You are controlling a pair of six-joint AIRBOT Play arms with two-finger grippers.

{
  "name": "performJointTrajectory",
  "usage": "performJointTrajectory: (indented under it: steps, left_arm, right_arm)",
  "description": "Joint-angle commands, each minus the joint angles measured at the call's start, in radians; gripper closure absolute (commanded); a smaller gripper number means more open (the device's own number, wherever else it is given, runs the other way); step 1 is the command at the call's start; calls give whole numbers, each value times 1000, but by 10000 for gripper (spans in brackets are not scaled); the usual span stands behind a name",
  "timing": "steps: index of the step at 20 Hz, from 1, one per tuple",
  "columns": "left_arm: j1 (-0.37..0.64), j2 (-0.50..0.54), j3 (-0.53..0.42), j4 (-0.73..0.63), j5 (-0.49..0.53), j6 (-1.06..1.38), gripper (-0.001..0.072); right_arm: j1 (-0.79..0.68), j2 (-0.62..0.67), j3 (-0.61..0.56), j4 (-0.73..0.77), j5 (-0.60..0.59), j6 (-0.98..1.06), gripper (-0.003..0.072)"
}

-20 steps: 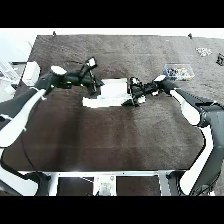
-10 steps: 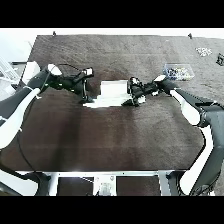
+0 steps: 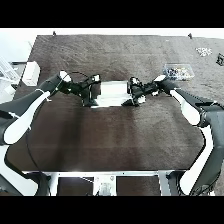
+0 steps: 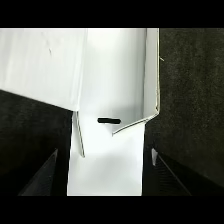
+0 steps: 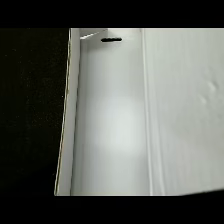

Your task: Fold the box and place the chain.

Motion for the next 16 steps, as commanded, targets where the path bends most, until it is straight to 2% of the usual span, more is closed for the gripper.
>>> performJointTrajectory:
  steps: [1, 4, 5, 6, 16]
  left_arm:
    - [-2, -18, 0, -3, 4, -11, 10]
    - [-2, -18, 0, -3, 3, -19, 18]
    - [-2, -19, 0, -3, 0, -25, 147]
    - [-2, -19, 0, -3, -4, -26, 187]
    - [-31, -19, 0, -2, -29, -24, 188]
  right_arm:
    - [0, -1, 0, 1, 0, 0, 211]
    - [0, -1, 0, 1, 0, 0, 212]
    - [0, -1, 0, 1, 0, 0, 212]
    - [0, -1, 0, 1, 0, 0, 212]
    - [0, -1, 0, 1, 0, 0, 212]
